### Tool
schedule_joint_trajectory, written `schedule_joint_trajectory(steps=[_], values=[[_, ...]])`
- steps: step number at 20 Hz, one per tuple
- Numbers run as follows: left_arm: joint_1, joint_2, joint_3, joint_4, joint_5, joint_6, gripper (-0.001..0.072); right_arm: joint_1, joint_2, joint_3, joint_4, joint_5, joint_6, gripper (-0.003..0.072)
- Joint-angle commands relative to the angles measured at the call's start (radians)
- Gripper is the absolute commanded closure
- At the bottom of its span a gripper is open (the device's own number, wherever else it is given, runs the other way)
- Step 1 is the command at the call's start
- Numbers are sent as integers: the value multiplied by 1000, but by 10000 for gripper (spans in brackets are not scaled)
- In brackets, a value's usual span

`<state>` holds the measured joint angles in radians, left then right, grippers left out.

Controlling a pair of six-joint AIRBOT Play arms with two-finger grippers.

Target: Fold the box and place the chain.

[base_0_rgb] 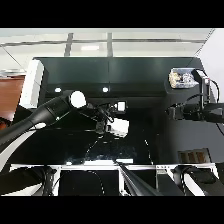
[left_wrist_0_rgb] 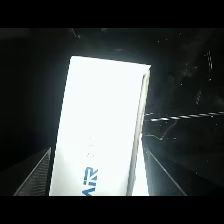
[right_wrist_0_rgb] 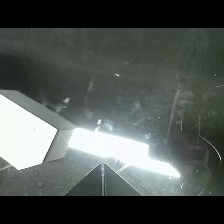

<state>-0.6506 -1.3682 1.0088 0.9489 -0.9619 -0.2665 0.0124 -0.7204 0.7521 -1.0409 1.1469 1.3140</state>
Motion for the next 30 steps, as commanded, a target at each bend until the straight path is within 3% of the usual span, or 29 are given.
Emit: schedule_joint_trajectory(steps=[1,18,23,26,27,28,30], values=[[18,-30,1,4,-29,-7,9,0,0,1,0,0,4,668],[-1,-72,3,-45,-53,91,10,0,0,1,-1,-8,6,668],[-21,-121,3,-40,29,114,8,0,0,1,-1,-7,6,668],[-53,-142,3,47,69,68,11,0,0,1,0,-10,6,668],[-66,-135,6,89,66,2,128,0,0,1,0,-13,6,668],[-71,-122,11,146,61,-97,309,0,0,1,0,-13,6,668],[-64,-76,18,307,35,-269,316,0,0,1,1,-8,6,668]])
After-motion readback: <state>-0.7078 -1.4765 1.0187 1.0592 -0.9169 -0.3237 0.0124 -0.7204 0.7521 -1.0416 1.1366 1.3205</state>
